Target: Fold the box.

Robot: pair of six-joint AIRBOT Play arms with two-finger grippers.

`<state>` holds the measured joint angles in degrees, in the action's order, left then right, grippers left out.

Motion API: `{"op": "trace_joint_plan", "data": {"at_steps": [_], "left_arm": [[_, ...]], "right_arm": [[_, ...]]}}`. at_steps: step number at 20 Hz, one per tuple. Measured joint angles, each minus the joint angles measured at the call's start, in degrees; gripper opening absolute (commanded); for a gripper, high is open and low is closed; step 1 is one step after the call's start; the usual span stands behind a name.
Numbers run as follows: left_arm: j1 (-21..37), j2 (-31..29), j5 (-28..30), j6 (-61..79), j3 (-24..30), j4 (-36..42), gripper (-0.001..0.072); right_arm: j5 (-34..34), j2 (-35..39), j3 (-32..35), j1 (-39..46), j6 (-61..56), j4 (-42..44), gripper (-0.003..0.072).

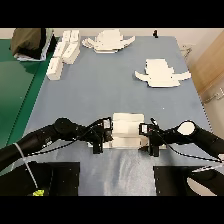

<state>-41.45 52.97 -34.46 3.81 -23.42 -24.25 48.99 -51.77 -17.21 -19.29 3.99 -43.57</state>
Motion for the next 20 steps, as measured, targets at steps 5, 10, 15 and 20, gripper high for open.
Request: {"op": "trace_joint_plan", "data": {"at_steps": [5, 10, 15, 20], "left_arm": [[1.36, -14.36, -3.78, -26.95, 0.02, -18.82, 0.0017], [7.63, -24.17, -10.38, -77.44, 0.02, -43.71, 0.0018], [18.21, -20.2, -18.25, -97.81, 0.02, -44.11, 0.0017], [21.68, -9.55, -19.67, -94.47, 0.02, -34.21, 0.0016]], "right_arm": [[0.0, 0.0, 0.0, 0.0, 0.09, -0.09, 0.0444], [0.0, 0.0, 0.0, 0.0, 0.11, -0.11, 0.0444], [0.02, 0.0, 0.0, 0.0, 0.13, -0.11, 0.0444], [0.02, 0.0, 0.0, 0.0, 0.13, -0.11, 0.0444]]}}
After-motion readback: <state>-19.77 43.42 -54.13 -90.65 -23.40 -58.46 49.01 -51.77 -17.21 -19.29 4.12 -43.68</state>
